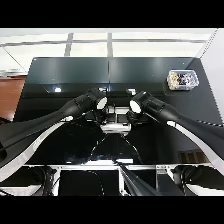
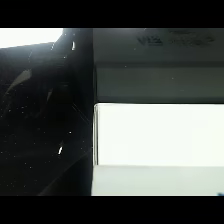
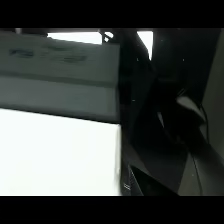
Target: Fold the box and place the chain.
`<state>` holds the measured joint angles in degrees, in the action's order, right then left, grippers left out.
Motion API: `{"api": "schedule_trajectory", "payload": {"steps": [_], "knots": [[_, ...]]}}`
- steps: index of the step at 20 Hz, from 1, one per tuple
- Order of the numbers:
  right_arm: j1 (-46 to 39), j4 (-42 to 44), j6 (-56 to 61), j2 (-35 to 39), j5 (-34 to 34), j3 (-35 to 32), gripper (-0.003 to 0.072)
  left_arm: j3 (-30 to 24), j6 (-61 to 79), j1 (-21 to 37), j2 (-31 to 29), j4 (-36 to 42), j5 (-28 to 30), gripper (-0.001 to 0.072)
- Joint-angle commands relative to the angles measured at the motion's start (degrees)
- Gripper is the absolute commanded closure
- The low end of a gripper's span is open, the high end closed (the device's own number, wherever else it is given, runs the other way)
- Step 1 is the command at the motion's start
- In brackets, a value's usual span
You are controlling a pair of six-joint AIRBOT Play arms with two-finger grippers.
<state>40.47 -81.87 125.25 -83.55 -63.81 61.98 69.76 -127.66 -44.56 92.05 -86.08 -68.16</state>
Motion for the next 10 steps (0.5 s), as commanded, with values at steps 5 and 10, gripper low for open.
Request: {"api": "schedule_trajectory", "payload": {"steps": [5, 10], "knots": [[-0.13, -22.29, -7.26, 16.26, -9.46, 1.2, 0.0312, -0.02, -0.09, 0.0, 0.04, 0.02, 0.02, 0.0683], [-11.87, -46.64, -6.43, 17.51, 6.1, -0.44, 0.031, -0.02, -0.09, 0.0, 0.04, 0.0, 0.24, 0.0683]]}}
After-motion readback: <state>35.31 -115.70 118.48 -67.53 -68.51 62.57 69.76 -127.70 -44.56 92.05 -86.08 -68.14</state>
